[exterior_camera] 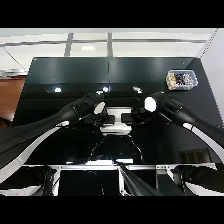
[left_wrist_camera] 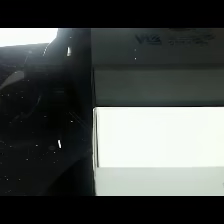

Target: Fold the box and place the chain.

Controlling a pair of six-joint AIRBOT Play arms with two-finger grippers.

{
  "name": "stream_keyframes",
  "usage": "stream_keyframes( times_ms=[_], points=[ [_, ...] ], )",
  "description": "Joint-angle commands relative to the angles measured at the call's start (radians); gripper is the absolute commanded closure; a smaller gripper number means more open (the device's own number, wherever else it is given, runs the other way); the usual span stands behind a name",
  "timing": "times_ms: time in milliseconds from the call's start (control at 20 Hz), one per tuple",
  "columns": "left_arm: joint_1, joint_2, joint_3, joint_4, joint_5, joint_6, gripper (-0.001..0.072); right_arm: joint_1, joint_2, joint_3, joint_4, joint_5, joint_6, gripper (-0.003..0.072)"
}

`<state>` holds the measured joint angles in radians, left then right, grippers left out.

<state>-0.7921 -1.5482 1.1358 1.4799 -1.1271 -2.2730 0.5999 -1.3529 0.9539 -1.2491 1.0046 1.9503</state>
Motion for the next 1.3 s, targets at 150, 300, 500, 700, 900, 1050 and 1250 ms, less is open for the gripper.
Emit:
stream_keyframes(
  times_ms=[150,300,500,700,900,1050,1250],
  points=[
    [0.0,0.0,0.0,0.0,0.0,-0.001,0.0685,0.058,-0.046,0.042,-0.115,0.046,0.137,0.0387],
    [0.0,0.0,0.0,0.0,0.0,-0.001,0.0685,0.101,-0.106,0.098,-0.178,0.098,0.22,0.0387],
    [0.0,0.0,0.0,-0.001,-0.001,-0.001,0.0685,0.113,-0.145,0.101,-0.203,0.148,0.292,0.0388],
    [0.0,0.0,0.0,-0.003,-0.002,-0.001,0.0685,0.113,-0.158,0.101,-0.192,0.14,0.302,0.0674],
    [0.0,0.0,0.0,-0.003,-0.001,-0.001,0.0685,0.113,-0.157,0.101,-0.192,0.137,0.306,0.0654],
    [0.0,0.0,0.0,-0.002,0.0,-0.001,0.0685,0.113,-0.157,0.106,-0.192,0.138,0.306,0.0671],
    [0.0,0.0,0.0,0.001,0.0,-0.001,0.0685,0.112,-0.149,0.106,-0.192,0.137,0.305,0.0472]
  ],
)
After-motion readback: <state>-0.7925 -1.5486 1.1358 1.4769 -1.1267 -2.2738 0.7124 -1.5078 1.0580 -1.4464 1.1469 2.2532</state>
